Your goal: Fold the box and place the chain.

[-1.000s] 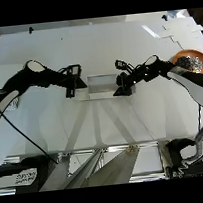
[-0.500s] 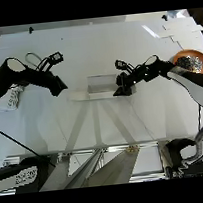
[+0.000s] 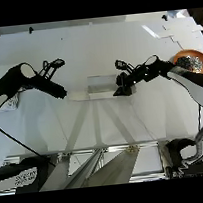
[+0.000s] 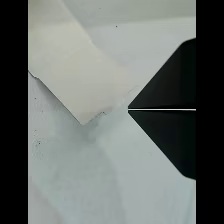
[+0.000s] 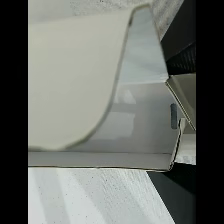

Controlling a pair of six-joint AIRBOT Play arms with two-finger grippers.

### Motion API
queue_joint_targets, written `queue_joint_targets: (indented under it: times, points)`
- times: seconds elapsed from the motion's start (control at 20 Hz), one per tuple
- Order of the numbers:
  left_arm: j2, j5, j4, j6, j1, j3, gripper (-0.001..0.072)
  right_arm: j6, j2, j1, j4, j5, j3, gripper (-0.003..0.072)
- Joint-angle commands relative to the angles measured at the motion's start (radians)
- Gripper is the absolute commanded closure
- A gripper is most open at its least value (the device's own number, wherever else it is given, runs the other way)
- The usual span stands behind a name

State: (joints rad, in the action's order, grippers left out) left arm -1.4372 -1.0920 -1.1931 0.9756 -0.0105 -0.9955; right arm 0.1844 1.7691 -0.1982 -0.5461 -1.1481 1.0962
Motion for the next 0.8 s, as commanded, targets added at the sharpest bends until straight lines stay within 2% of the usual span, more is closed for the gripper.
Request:
queue_joint_targets:
  times: [0.0,0.25,0.5,0.75]
  points:
    - [-0.021,0.022,-0.024,0.076,-0.040,0.010,0.0700,0.000,0.000,0.000,0.000,0.000,0.001,0.0253]
    - [-0.061,0.037,-0.030,0.106,-0.041,0.010,0.0700,0.000,0.000,0.000,0.000,0.000,0.001,0.0253]
    - [-0.052,0.033,-0.117,0.106,-0.026,0.010,0.0700,0.000,0.000,0.000,0.000,0.000,0.001,0.0253]
    - [-0.047,0.029,-0.026,0.088,0.003,0.010,0.0699,0.000,0.000,0.000,0.000,0.000,0.001,0.0253]
